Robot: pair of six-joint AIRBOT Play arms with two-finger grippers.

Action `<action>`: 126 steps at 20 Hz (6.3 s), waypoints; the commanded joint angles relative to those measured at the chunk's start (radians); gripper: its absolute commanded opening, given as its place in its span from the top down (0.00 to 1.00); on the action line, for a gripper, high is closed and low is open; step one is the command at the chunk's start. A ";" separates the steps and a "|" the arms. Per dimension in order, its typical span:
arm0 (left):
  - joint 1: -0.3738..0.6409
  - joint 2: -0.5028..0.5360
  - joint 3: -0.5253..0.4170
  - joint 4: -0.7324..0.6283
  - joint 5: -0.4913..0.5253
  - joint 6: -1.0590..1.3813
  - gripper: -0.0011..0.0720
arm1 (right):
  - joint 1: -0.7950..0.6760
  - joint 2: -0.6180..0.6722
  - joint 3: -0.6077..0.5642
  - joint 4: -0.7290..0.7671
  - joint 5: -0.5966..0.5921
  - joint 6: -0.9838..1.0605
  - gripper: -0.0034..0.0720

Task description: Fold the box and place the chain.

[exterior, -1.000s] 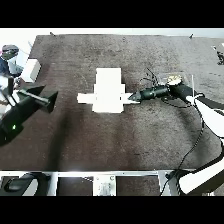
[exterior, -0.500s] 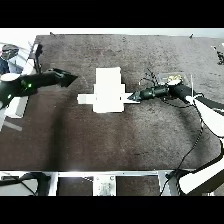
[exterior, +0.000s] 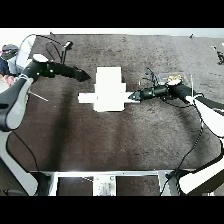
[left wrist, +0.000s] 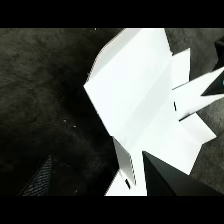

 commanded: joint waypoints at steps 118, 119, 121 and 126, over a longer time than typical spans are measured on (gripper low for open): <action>-0.088 -0.240 0.101 -0.029 -0.080 0.746 0.97 | 0.130 -0.035 0.221 -0.112 -0.138 -0.760 0.00; -0.088 -0.240 0.101 -0.029 -0.080 0.746 0.97 | 0.129 -0.048 0.242 -0.125 -0.135 -0.750 0.00; -0.088 -0.240 0.101 -0.029 -0.080 0.746 0.97 | 0.129 -0.075 0.290 -0.189 -0.107 -0.695 0.00; -0.088 -0.240 0.101 -0.029 -0.080 0.746 0.97 | 0.129 -0.150 0.399 -0.221 -0.035 -0.666 0.00</action>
